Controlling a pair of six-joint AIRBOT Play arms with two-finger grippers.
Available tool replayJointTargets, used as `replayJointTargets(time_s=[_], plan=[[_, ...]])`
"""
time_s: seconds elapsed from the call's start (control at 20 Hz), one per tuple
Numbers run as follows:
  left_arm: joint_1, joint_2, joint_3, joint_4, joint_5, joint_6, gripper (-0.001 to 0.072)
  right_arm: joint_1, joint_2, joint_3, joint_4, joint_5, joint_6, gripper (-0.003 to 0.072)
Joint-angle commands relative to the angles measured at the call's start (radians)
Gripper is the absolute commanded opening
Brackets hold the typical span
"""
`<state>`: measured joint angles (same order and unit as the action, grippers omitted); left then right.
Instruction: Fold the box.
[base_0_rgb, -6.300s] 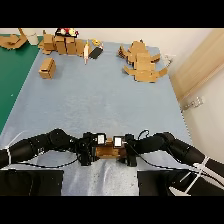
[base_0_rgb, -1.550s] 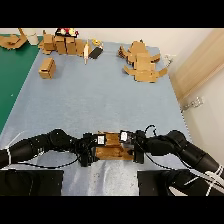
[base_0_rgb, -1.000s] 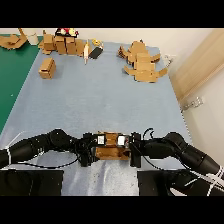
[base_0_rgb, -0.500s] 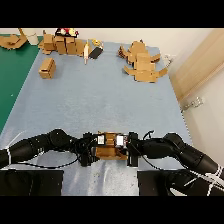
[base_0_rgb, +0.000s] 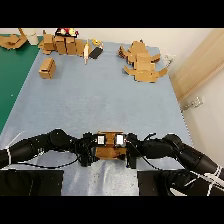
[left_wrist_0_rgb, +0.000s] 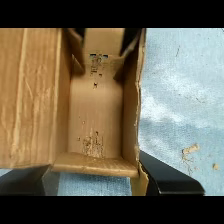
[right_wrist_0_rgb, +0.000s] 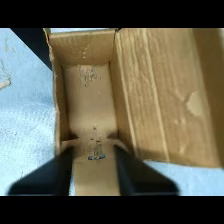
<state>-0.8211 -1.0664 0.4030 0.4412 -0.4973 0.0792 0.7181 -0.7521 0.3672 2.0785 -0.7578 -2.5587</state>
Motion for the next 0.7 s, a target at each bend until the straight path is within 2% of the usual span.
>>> replayJointTargets(time_s=[0.0, 0.35, 0.5, 0.55, 0.6, 0.65], plan=[[0.0, 0.0, 0.001, 0.0, 0.0, 0.0, 0.0293, 0.0, -0.01, -0.003, 0.012, 0.002, -0.001, 0.0482], [0.0, 0.0, 0.001, 0.0, 0.0, 0.0, 0.0293, 0.0, -0.039, -0.003, 0.011, 0.014, 0.0, 0.0498], [0.0, 0.0, 0.001, 0.0, 0.0, 0.0, 0.0293, -0.002, -0.003, -0.002, -0.034, -0.037, 0.105, 0.0489], [0.0, 0.0, 0.001, 0.0, 0.0, 0.0, 0.0294, -0.002, 0.029, 0.001, -0.085, -0.068, 0.19, 0.04], [0.0, 0.0, 0.001, 0.0, 0.0, 0.0, 0.0293, -0.002, 0.069, 0.005, -0.17, -0.111, 0.289, 0.0348], [0.0, 0.0, 0.001, 0.0, 0.0, 0.0, 0.0293, -0.002, 0.109, 0.006, -0.267, -0.164, 0.394, 0.0336]])
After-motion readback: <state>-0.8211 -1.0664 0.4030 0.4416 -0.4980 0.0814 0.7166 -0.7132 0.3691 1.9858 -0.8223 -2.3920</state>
